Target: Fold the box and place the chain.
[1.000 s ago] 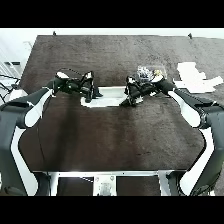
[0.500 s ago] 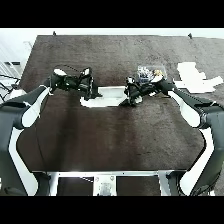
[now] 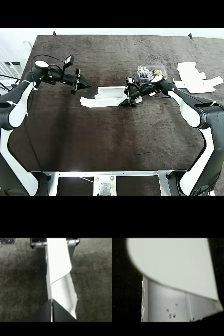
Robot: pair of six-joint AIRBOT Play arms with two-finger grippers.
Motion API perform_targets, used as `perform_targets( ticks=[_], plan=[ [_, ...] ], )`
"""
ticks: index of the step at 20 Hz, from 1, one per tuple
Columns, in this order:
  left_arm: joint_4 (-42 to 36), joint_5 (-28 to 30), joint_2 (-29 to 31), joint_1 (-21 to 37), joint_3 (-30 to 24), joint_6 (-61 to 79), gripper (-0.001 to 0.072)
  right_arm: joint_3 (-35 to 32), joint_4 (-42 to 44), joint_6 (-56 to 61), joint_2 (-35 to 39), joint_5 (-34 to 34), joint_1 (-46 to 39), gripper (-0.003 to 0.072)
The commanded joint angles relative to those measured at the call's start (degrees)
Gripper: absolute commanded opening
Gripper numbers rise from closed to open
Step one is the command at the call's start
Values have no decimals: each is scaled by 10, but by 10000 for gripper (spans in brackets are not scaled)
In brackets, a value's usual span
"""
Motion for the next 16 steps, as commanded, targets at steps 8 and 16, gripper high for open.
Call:
perform_targets(
  ticks=[8, 16],
  plan=[
    [31, 31, 113, -54, -48, -52, 13, 0, 0, 0, 0, 0, 0, 475],
    [90, 174, 153, -154, -190, -23, 15, 0, 0, 0, 0, 0, 0, 475]
  ],
)
